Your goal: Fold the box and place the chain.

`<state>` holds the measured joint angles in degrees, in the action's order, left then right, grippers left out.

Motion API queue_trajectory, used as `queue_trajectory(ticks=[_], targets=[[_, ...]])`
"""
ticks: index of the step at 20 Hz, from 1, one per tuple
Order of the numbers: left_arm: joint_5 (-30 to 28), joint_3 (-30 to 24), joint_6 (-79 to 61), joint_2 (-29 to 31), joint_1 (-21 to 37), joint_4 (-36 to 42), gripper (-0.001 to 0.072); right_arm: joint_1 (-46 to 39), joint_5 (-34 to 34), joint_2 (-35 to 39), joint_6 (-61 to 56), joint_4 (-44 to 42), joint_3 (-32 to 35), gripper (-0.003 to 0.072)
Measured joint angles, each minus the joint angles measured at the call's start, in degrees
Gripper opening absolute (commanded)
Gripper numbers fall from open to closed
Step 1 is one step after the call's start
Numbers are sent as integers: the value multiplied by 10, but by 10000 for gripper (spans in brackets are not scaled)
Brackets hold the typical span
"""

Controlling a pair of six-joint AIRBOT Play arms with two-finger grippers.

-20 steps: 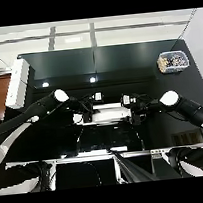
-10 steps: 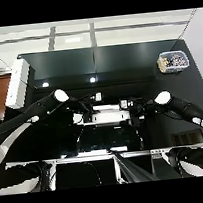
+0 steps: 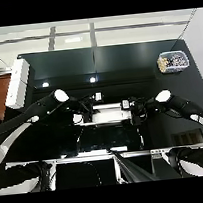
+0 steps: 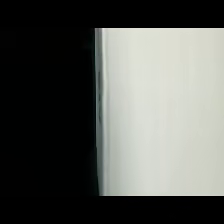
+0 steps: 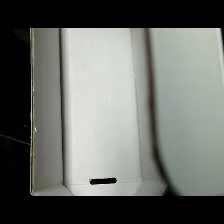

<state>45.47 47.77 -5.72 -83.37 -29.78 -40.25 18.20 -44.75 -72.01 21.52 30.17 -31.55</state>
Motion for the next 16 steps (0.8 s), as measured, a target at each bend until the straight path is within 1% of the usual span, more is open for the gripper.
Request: queue_trajectory(ticks=[6, 16], targets=[[0, 0, -1, 0, 0, 0, 26, 1, 2, -6, 10, -2, 0, 706], [0, 0, -1, 0, 0, 0, 26, 21, 23, -10, -51, 46, 0, 706]])
